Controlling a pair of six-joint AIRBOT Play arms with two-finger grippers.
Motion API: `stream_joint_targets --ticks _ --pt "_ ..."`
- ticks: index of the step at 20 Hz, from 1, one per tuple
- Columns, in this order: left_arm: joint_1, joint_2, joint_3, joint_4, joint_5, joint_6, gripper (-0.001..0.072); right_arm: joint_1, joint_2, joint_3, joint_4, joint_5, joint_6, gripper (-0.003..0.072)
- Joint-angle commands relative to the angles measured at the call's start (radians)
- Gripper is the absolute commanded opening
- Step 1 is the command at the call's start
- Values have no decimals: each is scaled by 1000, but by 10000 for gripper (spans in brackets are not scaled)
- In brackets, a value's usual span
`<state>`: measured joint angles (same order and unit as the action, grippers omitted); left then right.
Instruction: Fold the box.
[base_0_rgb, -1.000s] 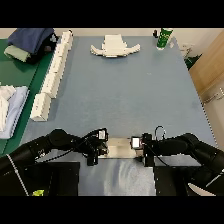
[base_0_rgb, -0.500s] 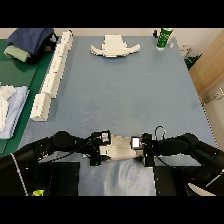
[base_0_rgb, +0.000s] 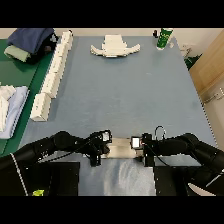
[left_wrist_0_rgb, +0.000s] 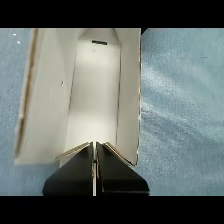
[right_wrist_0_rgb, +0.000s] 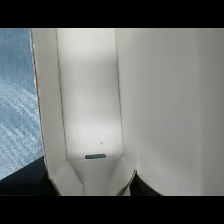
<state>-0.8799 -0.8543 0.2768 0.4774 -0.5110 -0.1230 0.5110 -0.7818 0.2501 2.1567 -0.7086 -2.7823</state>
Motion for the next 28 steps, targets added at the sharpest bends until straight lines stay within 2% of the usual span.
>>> stream_joint_targets --ticks 1,2,5,7,9,10,11,13,15,16,21,25,28 --pt "3 34 19 255 -26 -306 43 0 0 0 0 0 0 427" --pt "3 61 30 365 -64 -428 15 0 0 0 0 0 0 427" --pt "3 171 79 651 -193 -806 15 0 0 0 0 0 0 427" --pt "3 252 121 792 -246 -1107 15 0 0 0 0 0 0 427" --pt "3 328 149 933 -253 -1497 14 0 0 0 0 0 0 427" --pt "3 359 161 1052 -285 -1733 14 0 0 0 0 0 0 428" --pt "3 383 173 1183 -364 -1961 14 0 0 0 0 0 0 427" --pt "3 416 181 1337 -550 -2174 15 0 0 0 0 0 0 427" --pt "3 418 180 1315 -664 -2208 15 0 0 0 0 0 0 427" --pt "3 410 172 1262 -671 -2208 15 0 0 0 0 0 0 427" --pt "3 309 61 1029 -440 -2208 15 0 0 0 0 0 0 427" --pt "3 213 51 919 -306 -2163 15 0 0 0 0 0 0 427" --pt "2 175 50 796 -257 -2063 15 0 0 0 0 0 0 427"
